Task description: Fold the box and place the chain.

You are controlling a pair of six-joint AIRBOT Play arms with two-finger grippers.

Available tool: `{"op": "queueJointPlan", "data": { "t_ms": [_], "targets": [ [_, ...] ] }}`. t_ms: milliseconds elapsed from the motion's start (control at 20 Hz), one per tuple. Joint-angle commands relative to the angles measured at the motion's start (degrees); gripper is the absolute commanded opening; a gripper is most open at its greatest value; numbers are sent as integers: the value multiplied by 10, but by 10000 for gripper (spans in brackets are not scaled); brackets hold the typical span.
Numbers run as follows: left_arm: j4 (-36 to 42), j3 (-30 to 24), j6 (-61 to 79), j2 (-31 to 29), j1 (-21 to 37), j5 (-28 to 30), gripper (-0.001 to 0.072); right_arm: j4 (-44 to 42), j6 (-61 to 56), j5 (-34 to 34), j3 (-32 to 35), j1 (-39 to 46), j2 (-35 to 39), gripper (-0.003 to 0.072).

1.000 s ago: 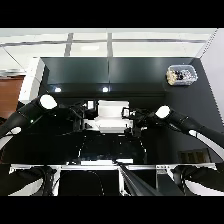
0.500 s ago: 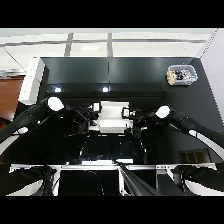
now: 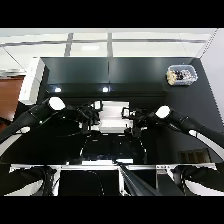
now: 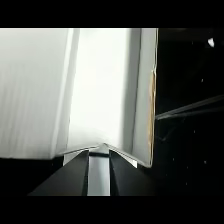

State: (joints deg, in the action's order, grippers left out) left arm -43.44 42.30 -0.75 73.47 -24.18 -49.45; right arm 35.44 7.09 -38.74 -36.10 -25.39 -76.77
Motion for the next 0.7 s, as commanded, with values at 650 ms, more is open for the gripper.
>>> {"op": "queueJointPlan", "data": {
  "t_ms": [650],
  "targets": [
    [77, 0, 19, 33, -2, 11, 65, 0, 0, 0, 0, 0, 0, 71]
  ]
}}
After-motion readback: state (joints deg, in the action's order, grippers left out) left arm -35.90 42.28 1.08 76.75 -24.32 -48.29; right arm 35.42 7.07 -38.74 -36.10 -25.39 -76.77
